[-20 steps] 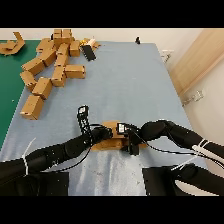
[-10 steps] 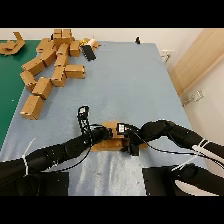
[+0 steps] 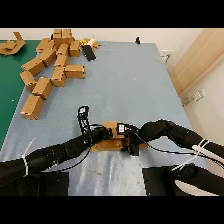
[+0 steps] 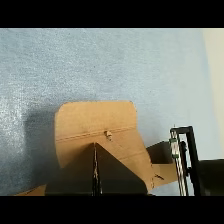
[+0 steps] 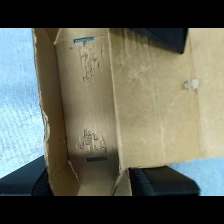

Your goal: Fold the box.

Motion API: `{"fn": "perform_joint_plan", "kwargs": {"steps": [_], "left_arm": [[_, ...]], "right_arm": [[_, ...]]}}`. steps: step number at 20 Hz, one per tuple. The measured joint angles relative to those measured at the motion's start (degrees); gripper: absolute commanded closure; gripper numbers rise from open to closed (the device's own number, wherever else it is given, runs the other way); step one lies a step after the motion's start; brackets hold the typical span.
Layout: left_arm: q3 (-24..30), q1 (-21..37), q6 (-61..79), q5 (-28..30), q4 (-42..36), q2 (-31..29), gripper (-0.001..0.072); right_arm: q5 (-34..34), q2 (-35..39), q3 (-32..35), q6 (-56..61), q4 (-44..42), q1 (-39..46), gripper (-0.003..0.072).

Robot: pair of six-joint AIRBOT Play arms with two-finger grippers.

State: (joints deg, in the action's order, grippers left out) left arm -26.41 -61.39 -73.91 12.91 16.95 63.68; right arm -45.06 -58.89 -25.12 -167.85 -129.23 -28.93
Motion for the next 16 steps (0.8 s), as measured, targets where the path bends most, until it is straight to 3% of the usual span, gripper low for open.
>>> {"fn": "perform_joint_plan", "kwargs": {"steps": [2,3,4,16], "left_arm": [[-0.02,0.0,0.0,0.0,-0.02,0.0,0.0698],[0.0,0.0,0.0,0.02,-0.02,0.0,0.0697],[0.0,0.0,0.0,0.02,-0.02,0.0,0.0698],[0.0,0.0,0.0,0.04,0.0,0.0,0.0698]], "right_arm": [[0.0,0.0,0.0,0.0,-0.13,0.0,0.0073],[0.0,0.0,0.0,-0.02,-0.13,0.0,-0.0004],[-0.04,0.0,0.0,-0.17,-0.07,0.0,-0.0034],[-0.87,0.52,0.0,-2.25,-0.63,0.02,-0.0023]]}}
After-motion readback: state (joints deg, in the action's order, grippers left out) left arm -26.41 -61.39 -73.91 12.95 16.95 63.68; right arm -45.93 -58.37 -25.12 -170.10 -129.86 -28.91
